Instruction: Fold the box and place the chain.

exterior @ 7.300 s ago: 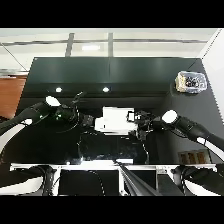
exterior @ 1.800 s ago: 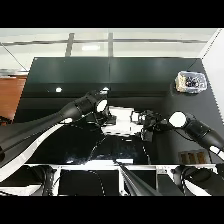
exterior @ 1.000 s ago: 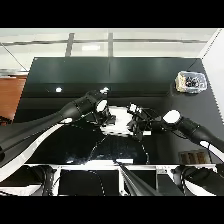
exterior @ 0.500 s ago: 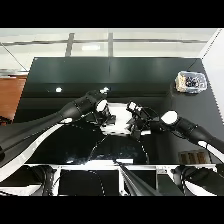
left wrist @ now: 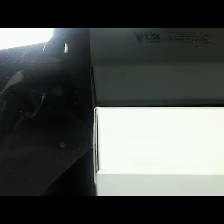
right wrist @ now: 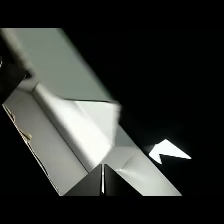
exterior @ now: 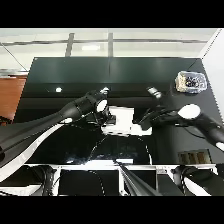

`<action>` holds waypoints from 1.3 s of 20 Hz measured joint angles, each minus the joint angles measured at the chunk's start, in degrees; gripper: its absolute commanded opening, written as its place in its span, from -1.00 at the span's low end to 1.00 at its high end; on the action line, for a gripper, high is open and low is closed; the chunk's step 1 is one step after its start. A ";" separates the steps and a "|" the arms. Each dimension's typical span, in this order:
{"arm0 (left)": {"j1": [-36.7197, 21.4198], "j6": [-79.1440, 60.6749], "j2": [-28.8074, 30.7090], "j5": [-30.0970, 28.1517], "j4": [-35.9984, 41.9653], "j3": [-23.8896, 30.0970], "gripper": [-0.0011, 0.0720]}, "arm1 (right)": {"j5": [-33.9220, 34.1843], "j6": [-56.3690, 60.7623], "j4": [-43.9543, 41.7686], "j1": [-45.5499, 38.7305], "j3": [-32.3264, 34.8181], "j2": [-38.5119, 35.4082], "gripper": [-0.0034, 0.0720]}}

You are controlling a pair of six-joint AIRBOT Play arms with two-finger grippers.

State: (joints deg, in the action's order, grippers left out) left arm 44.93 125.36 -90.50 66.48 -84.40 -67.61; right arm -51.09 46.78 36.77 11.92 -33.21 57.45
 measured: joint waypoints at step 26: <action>0.00 0.00 0.00 0.11 -0.17 0.00 -0.89 | -3.85 13.68 -16.83 -7.06 7.19 6.49 0.76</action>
State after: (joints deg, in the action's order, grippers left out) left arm 44.93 125.36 -90.50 66.59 -84.58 -67.61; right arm -54.94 60.47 19.94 4.86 -26.02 63.94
